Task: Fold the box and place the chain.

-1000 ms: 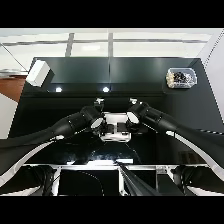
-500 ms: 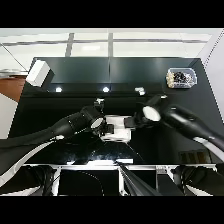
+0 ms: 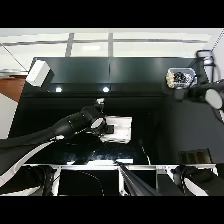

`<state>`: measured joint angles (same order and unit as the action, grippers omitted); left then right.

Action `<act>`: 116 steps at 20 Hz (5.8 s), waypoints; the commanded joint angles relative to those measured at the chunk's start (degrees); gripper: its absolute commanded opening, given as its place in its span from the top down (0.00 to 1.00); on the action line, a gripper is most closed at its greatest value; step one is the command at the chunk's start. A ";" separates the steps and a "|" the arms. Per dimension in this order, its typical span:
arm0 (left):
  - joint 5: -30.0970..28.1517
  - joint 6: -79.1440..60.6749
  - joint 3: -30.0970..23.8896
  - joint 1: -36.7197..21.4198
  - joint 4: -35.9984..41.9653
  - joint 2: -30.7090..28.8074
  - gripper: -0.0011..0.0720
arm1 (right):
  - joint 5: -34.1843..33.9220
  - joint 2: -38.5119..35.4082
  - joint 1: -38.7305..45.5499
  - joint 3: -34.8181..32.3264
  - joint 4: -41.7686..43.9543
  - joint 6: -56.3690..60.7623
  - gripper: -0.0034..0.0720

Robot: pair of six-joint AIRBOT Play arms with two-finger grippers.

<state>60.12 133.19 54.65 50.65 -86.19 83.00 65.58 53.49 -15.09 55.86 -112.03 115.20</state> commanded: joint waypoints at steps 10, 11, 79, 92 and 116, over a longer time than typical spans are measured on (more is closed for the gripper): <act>0.61 -0.09 -0.04 0.02 -0.04 0.02 0.94 | -12.72 42.29 23.19 28.46 17.53 -9.57 0.16; 0.61 -0.09 -0.04 0.02 -0.09 0.02 0.94 | -12.68 44.78 23.19 30.18 17.66 -9.60 0.16; 1.73 -0.31 -0.04 0.02 -0.13 0.59 0.94 | 16.24 5.27 -18.56 12.70 56.94 -27.89 0.92; 1.75 -0.31 -0.04 0.02 -0.11 0.59 0.94 | 8.02 5.77 -19.43 4.81 53.05 -27.30 0.92; 1.66 -0.31 -0.04 0.02 -0.04 0.59 0.94 | -24.76 23.63 12.57 -0.17 19.85 -0.59 0.03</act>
<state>61.71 132.90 54.65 50.65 -86.28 83.57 47.29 68.95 -5.30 52.10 -90.15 107.09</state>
